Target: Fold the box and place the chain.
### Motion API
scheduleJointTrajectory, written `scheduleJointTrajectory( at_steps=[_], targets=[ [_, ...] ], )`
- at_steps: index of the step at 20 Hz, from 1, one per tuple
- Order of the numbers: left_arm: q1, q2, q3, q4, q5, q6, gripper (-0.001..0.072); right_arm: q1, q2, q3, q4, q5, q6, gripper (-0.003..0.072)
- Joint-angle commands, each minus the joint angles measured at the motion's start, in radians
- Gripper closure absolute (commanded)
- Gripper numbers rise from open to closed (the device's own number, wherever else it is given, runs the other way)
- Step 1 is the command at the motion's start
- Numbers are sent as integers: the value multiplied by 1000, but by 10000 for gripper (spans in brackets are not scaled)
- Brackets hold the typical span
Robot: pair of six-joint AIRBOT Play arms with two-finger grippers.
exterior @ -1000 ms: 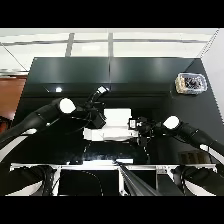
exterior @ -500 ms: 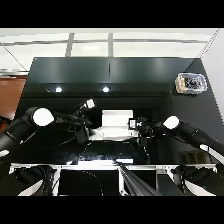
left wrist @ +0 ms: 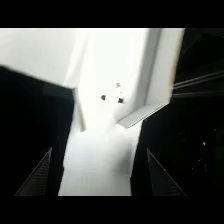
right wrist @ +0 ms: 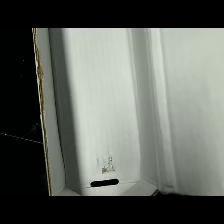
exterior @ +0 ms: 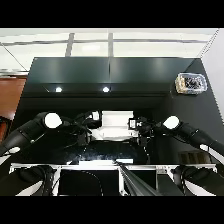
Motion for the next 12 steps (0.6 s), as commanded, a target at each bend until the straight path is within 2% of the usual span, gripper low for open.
scheduleJointTrajectory(
  at_steps=[1,3,4,6,8,12],
  targets=[
    [-58,-24,0,-23,64,50,21,1,0,0,0,0,0,265],
    [-77,-36,0,-62,105,50,24,1,0,0,0,0,0,265],
    [-83,-45,1,-83,113,50,64,1,0,0,0,0,0,265],
    [-89,-59,1,-95,104,50,319,1,0,0,0,0,0,265],
    [-89,-61,1,-103,107,50,488,1,0,0,0,0,0,265],
    [-88,-62,1,-200,113,50,492,1,0,0,0,0,0,266]
  ],
)
